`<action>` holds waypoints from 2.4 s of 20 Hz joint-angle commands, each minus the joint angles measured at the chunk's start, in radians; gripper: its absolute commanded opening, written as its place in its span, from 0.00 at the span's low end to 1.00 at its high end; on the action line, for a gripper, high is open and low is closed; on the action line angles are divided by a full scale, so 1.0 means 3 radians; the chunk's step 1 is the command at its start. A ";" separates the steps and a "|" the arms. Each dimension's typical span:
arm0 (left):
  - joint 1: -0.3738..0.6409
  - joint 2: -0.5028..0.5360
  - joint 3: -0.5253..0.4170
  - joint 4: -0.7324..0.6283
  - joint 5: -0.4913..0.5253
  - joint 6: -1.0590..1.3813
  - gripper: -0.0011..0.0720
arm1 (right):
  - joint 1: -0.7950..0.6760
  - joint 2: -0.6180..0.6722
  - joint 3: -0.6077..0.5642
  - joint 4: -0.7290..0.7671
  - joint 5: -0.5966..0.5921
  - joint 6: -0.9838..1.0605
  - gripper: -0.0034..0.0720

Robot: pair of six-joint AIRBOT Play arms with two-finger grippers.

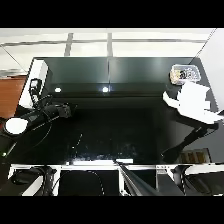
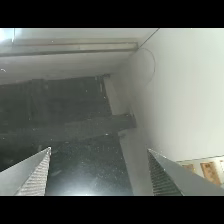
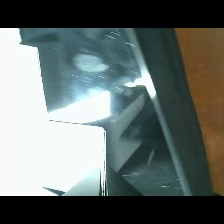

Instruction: Fold the box and place the chain.

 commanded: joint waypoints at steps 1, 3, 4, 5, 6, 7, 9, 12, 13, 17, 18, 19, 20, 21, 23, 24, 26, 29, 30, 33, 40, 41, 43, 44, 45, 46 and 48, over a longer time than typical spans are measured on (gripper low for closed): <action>-0.0001 -0.0003 0.0000 0.0001 -0.0004 0.0004 0.98 | 0.0116 0.0242 -0.0081 0.0520 0.0202 -0.0231 0.06; -0.0001 -0.0003 0.0000 0.0003 -0.0001 0.0004 0.98 | 0.0201 0.0472 -0.0248 0.0891 0.0200 -0.0290 0.06; -0.0001 -0.0003 0.0000 0.0003 -0.0001 0.0004 0.98 | 0.0258 0.0613 -0.0393 0.1054 0.0200 -0.0346 0.06; -0.0001 -0.0003 0.0000 0.0001 -0.0001 0.0004 0.98 | 0.0324 0.0757 -0.0557 0.1133 0.0200 -0.0408 0.06; -0.0001 -0.0003 0.0000 0.0001 -0.0010 0.0001 0.98 | 0.0409 0.0922 -0.0755 0.1148 0.0197 -0.0449 0.06; -0.0001 -0.0004 0.0000 0.0000 -0.0038 0.0000 0.98 | 0.0498 0.1081 -0.0959 0.1151 0.0186 -0.0477 0.06; -0.0001 -0.0011 0.0000 0.0000 -0.0111 0.0000 0.98 | 0.0687 0.1411 -0.1425 0.1344 0.0154 -0.0568 0.06; -0.0001 -0.0089 0.0000 -0.0090 -0.0323 0.0003 0.98 | 0.1011 0.1882 -0.2201 0.1962 -0.0094 -0.0809 0.06; -0.0008 -0.0134 0.0000 -0.0183 -0.0355 0.0001 0.97 | 0.1137 0.1990 -0.2481 0.2202 -0.0174 -0.0923 0.06; -0.0008 -0.0266 0.0061 -0.0820 -0.0450 0.0127 0.96 | 0.1678 0.2143 -0.3382 0.3143 -0.0385 -0.1359 0.06; -0.0008 -0.0345 0.0120 -0.0819 -0.0530 0.0150 0.96 | 0.1836 0.2143 -0.3499 0.3150 -0.0511 -0.1378 0.06; -0.0008 -0.0472 0.0209 -0.0819 -0.0665 0.0156 0.96 | 0.1986 0.2143 -0.3574 0.3115 -0.0647 -0.1380 0.06; -0.0008 -0.0628 0.0317 -0.0819 -0.0829 0.0158 0.96 | 0.2111 0.2143 -0.3623 0.3108 -0.0755 -0.1382 0.06; -0.0008 -0.0832 0.0459 -0.0819 -0.1036 0.0159 0.96 | 0.2218 0.2143 -0.3643 0.3104 -0.0848 -0.1381 0.06; -0.0008 -0.1249 0.0755 -0.0819 -0.1409 0.0158 0.96 | 0.2372 0.2143 -0.3646 0.3108 -0.0944 -0.1377 0.06; -0.0008 -0.1436 0.0881 -0.0820 -0.1544 0.0156 0.96 | 0.2410 0.2143 -0.3646 0.3105 -0.0956 -0.1375 0.06; -0.0008 -0.1780 0.1092 -0.0926 -0.1740 0.0156 0.96 | 0.2420 0.2143 -0.3644 0.3109 -0.0951 -0.1372 0.06; -0.0008 -0.2298 0.1391 -0.1139 -0.2088 0.0111 0.96 | 0.2420 0.2143 -0.3644 0.3104 -0.0954 -0.1373 0.06; -0.0020 -0.2453 0.1488 -0.1179 -0.2200 0.0078 0.96 | 0.2420 0.2143 -0.3646 0.3105 -0.0951 -0.1373 0.06; -0.0100 -0.2861 0.1789 -0.1191 -0.2360 0.0075 0.96 | 0.2420 0.2143 -0.3644 0.3091 -0.0949 -0.1376 0.06; -0.0327 -0.3572 0.2579 -0.1297 -0.3225 0.0484 0.96 | 0.2420 0.2143 -0.3644 0.3030 -0.0940 -0.1376 0.06; -0.0371 -0.3644 0.2701 -0.1227 -0.3480 0.0690 0.96 | 0.2420 0.2143 -0.3644 0.3030 -0.0940 -0.1376 0.06; -0.0488 -0.3674 0.2902 -0.0759 -0.3572 0.0720 0.95 | 0.2420 0.2143 -0.3644 0.3020 -0.0940 -0.1376 0.06; -0.0535 -0.3674 0.2997 -0.0534 -0.3600 0.0777 0.84 | 0.2420 0.2143 -0.3644 0.2989 -0.0944 -0.1376 0.06; -0.0553 -0.3674 0.3061 -0.0415 -0.3661 0.0852 0.72 | 0.2420 0.2143 -0.3644 0.2937 -0.0951 -0.1375 0.06; -0.0554 -0.3674 0.3089 -0.0398 -0.3712 0.0879 0.66 | 0.2420 0.2143 -0.3644 0.2885 -0.0956 -0.1375 0.06; -0.0551 -0.3680 0.3092 -0.0404 -0.3803 0.0961 0.45 | 0.2420 0.2143 -0.3644 0.2831 -0.0965 -0.1375 0.06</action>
